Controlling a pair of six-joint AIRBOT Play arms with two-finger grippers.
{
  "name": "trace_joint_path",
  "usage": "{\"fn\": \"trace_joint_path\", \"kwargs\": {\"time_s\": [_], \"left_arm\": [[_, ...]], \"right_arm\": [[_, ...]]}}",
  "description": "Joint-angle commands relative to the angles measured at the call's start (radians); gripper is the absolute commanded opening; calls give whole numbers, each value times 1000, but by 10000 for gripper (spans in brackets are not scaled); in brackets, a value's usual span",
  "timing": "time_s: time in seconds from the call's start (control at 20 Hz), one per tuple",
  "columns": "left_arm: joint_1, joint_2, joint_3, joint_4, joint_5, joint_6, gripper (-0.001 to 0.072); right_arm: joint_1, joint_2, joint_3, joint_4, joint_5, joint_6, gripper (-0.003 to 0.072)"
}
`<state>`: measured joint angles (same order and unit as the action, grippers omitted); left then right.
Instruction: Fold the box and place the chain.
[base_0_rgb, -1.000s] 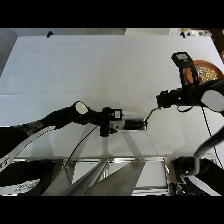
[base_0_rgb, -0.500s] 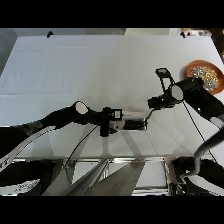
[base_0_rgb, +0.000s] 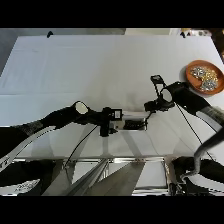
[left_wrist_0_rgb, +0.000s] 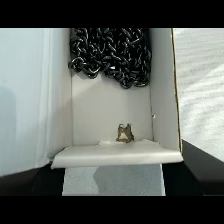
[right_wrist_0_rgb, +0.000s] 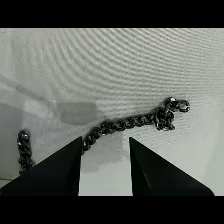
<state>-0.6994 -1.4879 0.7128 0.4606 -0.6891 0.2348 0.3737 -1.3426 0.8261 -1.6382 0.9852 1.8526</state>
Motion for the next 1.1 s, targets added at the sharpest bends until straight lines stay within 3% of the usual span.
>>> {"fn": "trace_joint_path", "kwargs": {"time_s": [0.0, 0.15, 0.2, 0.4, 0.65, 0.85, 1.05], "left_arm": [[0, 0, 0, 0, 0, 0, 50], [0, 0, 0, 0, 0, 0, 50], [0, 0, 0, 0, 0, 0, 50], [0, 0, 0, 0, 0, 0, 50], [0, 0, 0, 0, 0, 0, 50], [0, 0, 0, 0, 0, 0, 50], [0, 0, 0, 0, 0, 0, 50]], "right_arm": [[11, -42, -2, 1, -6, 9, 250], [24, -41, -2, 1, -6, 8, 45], [24, -39, -2, -1, 4, 3, 21], [24, 42, -2, -63, 74, -4, 21], [24, 251, -2, -43, 207, -42, 21], [24, 417, -2, 85, 307, -116, 21], [24, 556, -2, 257, 310, -161, 21]]}}
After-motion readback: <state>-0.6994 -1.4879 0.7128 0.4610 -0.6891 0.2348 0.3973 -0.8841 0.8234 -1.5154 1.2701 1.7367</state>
